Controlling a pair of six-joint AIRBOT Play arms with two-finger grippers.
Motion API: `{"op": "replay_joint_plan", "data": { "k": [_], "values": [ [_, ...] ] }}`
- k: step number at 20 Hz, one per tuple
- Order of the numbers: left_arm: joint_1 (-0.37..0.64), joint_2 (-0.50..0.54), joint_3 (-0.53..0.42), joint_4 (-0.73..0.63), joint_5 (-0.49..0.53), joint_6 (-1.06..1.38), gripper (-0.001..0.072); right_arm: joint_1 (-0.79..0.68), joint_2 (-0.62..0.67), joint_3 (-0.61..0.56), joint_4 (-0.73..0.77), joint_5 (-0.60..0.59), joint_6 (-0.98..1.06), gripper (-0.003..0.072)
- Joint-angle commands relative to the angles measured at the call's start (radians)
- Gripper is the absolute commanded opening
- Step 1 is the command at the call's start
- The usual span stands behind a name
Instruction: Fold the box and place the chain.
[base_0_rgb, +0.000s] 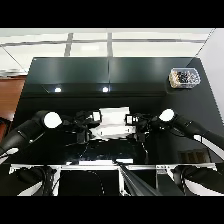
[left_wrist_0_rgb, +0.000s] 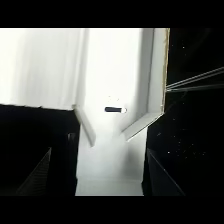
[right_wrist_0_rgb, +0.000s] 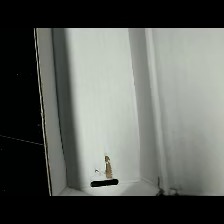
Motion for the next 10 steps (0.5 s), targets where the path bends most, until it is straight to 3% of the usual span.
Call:
{"op": "replay_joint_plan", "data": {
  "k": [1, 3, 4, 6, 9, 10],
  "values": [
    [-0.053, -0.035, -0.001, 0.001, 0.043, 0.008, 0.0616, 0.000, 0.000, 0.000, 0.000, 0.000, 0.001, 0.0136],
    [-0.053, -0.040, -0.001, -0.054, 0.069, 0.008, 0.0549, 0.000, 0.000, 0.000, 0.000, 0.000, 0.001, 0.0135],
    [-0.053, -0.041, -0.001, -0.066, 0.072, 0.009, 0.0454, 0.000, 0.000, 0.000, 0.000, 0.000, 0.001, 0.0135],
    [-0.053, -0.041, -0.001, -0.076, 0.060, 0.008, 0.0339, 0.000, 0.000, 0.000, 0.000, -0.001, 0.001, 0.0135],
    [-0.053, -0.042, -0.001, -0.076, 0.045, -0.007, 0.0328, 0.000, 0.000, 0.000, 0.001, -0.002, 0.002, 0.0135],
    [-0.053, -0.042, -0.001, -0.077, 0.045, -0.009, 0.0262, 0.000, 0.000, 0.000, 0.000, -0.002, 0.001, 0.0135]
  ]
}}
